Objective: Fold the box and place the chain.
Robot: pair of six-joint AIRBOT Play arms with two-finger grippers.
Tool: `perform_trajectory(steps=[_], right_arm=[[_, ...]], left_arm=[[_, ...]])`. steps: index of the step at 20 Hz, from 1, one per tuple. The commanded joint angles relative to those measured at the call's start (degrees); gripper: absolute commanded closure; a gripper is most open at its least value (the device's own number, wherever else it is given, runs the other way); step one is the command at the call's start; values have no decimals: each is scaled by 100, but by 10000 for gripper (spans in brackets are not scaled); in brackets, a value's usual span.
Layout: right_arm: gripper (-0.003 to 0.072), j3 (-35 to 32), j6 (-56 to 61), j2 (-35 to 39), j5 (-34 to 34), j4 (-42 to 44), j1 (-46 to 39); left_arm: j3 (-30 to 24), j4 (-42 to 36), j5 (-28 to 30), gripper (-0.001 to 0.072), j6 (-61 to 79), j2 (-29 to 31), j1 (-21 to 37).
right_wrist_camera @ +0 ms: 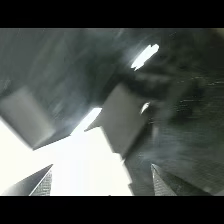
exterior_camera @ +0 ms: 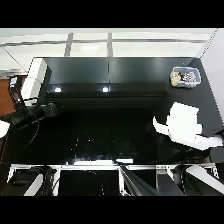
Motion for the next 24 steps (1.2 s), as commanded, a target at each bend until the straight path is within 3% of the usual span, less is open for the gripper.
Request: perform_trajectory(steps=[1, 2, 3, 4, 5, 7, 11, 16, 19, 24], right_arm=[[53, 81, -1445, -407, 638, 651, -118], [296, 118, -1526, -407, 544, 614, -103], [472, 186, -1561, -407, 479, 520, -63], [583, 267, -1613, -407, 466, 446, -2], [630, 361, -1720, -404, 514, 426, 103], [669, 496, -1794, -387, 568, 455, 494], [671, 551, -1827, -369, 404, 811, 1941], [671, 511, -1657, -114, -313, 2686, 3705], [671, 223, -1655, 179, -1432, 3462, 4752], [671, -660, -1650, 245, -3554, 4089, 6706]], left_arm=[[-2, -2, -42, 1, -2, -55, 4], [-2, -2, -42, 1, -2, -87, 4], [-2, -4, -42, 2, -2, -129, 4], [-2, -4, -42, 2, -2, -177, 4], [-2, -4, -42, 2, -2, -227, 4], [-2, -4, -24, 2, -2, -313, 4], [0, -2, 157, 2, 0, -369, 4], [-2, -339, 658, 2, 0, -439, 2], [2, -793, 603, 2, 68, -713, -92], [138, -1193, 780, 2, 260, -1458, -1108]])
